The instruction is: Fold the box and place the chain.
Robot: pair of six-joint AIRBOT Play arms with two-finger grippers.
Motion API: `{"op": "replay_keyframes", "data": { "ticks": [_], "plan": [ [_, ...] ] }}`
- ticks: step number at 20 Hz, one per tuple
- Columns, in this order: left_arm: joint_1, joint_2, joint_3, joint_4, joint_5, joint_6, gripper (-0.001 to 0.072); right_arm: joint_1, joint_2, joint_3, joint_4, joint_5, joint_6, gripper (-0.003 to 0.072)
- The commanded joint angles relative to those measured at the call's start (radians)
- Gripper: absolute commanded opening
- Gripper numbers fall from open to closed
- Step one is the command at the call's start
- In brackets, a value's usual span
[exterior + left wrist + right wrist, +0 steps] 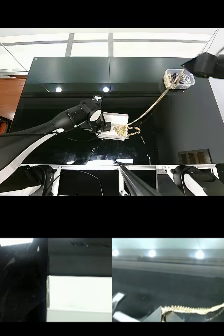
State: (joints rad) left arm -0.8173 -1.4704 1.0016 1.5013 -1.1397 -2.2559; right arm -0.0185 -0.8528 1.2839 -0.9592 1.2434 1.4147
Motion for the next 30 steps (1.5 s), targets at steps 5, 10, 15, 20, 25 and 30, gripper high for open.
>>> {"op": "replay_keyframes", "data": {
  "ticks": [5,10,15,20,25,30],
  "plan": [
    [0.0,0.0,0.001,0.001,0.002,0.0,0.0031,0.158,0.101,-0.095,0.032,0.152,0.01,0.0013],
    [0.0,0.0,0.001,0.0,0.002,0.0,0.0031,0.36,0.087,-0.319,0.108,-0.092,0.032,0.0012],
    [0.0,0.0,0.001,0.0,0.002,0.0,0.0031,0.52,0.011,-0.408,0.204,-0.255,0.032,0.0012],
    [0.0,0.0,0.001,0.0,0.004,0.0,0.0031,0.621,-0.128,-0.409,0.2,-0.359,0.031,0.0012],
    [0.0,0.0,0.001,0.0,0.002,0.0,0.0031,0.6,-0.197,-0.405,0.196,-0.318,0.016,0.0392],
    [0.0,0.0,0.001,0.0,0.001,0.0,0.0031,0.384,-0.018,-0.421,0.078,-0.093,-0.117,0.0389]
  ]
}}
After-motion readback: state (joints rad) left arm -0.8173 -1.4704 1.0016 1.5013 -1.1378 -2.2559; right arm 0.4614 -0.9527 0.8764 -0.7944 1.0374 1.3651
